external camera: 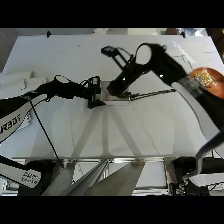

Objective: Fold the box and place the chain.

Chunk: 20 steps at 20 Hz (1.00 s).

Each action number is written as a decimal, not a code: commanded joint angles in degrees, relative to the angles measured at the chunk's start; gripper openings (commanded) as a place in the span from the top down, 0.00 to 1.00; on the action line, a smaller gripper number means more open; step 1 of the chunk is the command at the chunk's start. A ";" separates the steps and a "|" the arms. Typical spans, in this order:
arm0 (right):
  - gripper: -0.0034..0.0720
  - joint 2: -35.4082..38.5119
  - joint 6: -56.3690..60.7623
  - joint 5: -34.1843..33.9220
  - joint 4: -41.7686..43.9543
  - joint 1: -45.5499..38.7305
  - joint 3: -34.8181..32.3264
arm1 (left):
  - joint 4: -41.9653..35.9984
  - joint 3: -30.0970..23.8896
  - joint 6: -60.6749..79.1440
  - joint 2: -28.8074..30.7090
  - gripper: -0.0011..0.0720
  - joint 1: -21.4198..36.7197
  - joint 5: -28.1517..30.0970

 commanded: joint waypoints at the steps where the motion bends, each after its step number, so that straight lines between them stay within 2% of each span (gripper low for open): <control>1: 0.89 -3.65 -0.59 0.00 0.20 0.68 0.04 | 0.02 0.04 0.00 0.04 0.47 0.00 0.00; 2: 0.81 -3.56 -0.66 -0.09 -0.31 0.61 0.04 | 0.02 0.04 0.00 0.04 0.47 0.00 0.00; 7: 0.80 -0.09 -5.16 2.01 -0.50 -3.61 0.04 | 0.02 0.04 0.00 0.04 0.47 0.00 0.02; 8: 0.76 1.07 -5.29 2.58 -0.50 -4.94 0.04 | 0.02 0.04 0.00 0.04 0.47 0.00 0.00; 10: 0.44 2.95 -7.13 4.79 -0.50 -7.41 0.04 | 0.02 0.04 0.00 0.04 0.47 0.00 0.00; 15: 0.42 5.75 -11.30 10.56 -2.10 -13.40 0.04 | 0.00 0.04 0.00 0.04 0.47 0.00 0.02; 20: 0.42 5.11 -15.63 13.07 -16.72 -19.56 -0.02 | 0.02 0.04 0.00 0.04 0.47 0.00 0.02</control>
